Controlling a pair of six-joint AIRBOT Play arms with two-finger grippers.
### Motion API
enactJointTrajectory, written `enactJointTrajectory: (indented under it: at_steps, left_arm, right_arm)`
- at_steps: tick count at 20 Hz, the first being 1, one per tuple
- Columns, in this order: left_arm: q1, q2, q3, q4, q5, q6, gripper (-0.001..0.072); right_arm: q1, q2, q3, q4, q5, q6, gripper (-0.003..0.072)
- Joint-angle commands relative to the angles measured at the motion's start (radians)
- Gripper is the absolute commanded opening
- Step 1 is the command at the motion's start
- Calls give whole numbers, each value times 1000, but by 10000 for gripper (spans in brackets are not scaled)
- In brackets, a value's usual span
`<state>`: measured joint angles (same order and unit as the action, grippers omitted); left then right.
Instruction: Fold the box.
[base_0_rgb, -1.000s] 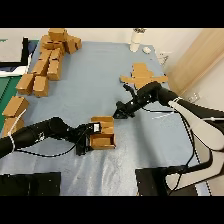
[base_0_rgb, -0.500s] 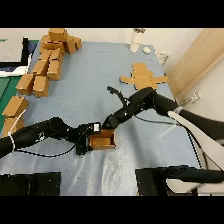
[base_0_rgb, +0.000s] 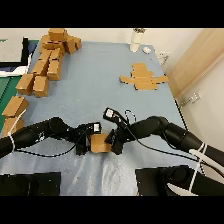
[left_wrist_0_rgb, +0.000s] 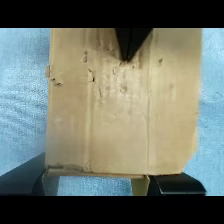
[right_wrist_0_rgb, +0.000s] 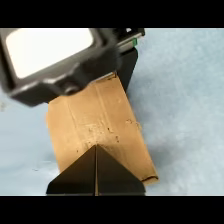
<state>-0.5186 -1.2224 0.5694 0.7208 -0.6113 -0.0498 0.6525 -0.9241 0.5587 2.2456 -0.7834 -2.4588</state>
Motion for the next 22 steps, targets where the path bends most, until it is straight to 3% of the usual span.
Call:
enactJointTrajectory:
  at_steps: [1, 4, 5, 6, 7, 9, 11, 12, 17, 22]
  left_arm:
    - [1, 0, 1, 0, 0, 0, 526]
    - [1, 0, 1, 0, 0, 0, 527]
    - [1, 0, 1, 0, 0, 0, 527]
    - [1, 0, 1, 0, 0, 0, 527]
    - [1, 0, 1, 0, 0, 0, 526]
    - [1, 0, 1, 0, 0, 0, 526]
    - [1, 0, 1, 0, 0, 1, 527]
    - [1, 0, 1, 0, 0, 0, 527]
    - [1, 0, 1, 0, 0, 0, 527]
    - [1, 0, 1, 0, 0, 0, 527]
  right_arm:
    - [92, 48, -40, -162, 129, -3, 32]
    - [163, 99, -41, -235, 171, -3, 64]
    - [172, 103, -41, -268, 176, -3, 144]
    - [172, 101, -41, -277, 172, -6, 376]
    - [173, 100, -41, -275, 171, -27, 475]
    - [173, 101, -41, -266, 169, -98, 488]
    - [190, 101, -42, -277, 163, -108, 577]
    - [201, 100, -42, -291, 164, -108, 588]
    - [258, 100, -78, -374, 261, -109, 587]
    - [312, 100, -103, -506, 304, 24, 584]
